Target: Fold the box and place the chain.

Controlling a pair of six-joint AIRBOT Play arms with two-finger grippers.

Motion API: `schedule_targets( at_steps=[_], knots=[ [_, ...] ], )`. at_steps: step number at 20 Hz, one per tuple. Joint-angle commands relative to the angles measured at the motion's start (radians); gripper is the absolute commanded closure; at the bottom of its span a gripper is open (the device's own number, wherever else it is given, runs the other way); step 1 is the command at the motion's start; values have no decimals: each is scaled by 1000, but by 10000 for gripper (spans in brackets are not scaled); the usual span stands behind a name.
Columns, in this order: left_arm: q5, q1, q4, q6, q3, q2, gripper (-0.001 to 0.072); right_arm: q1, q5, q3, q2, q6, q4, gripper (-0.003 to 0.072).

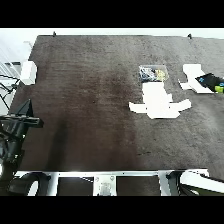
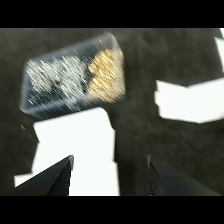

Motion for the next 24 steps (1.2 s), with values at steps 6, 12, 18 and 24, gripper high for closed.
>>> schedule_targets(
  at_steps=[6, 12, 18, 24],
  knots=[
    [0, 0, 0, 0, 1, 0, 690, -47, 476, 427, -427, 117, -245, 114],
    [0, 0, 0, 0, 1, 0, 691, -21, 581, 425, -535, 82, -233, 114],
    [0, 0, 0, 0, 1, 0, 691, 13, 640, 415, -593, 60, -177, 115],
    [0, 0, 0, 0, 1, 0, 690, 58, 666, 383, -641, 0, -150, 399]
  ],
)
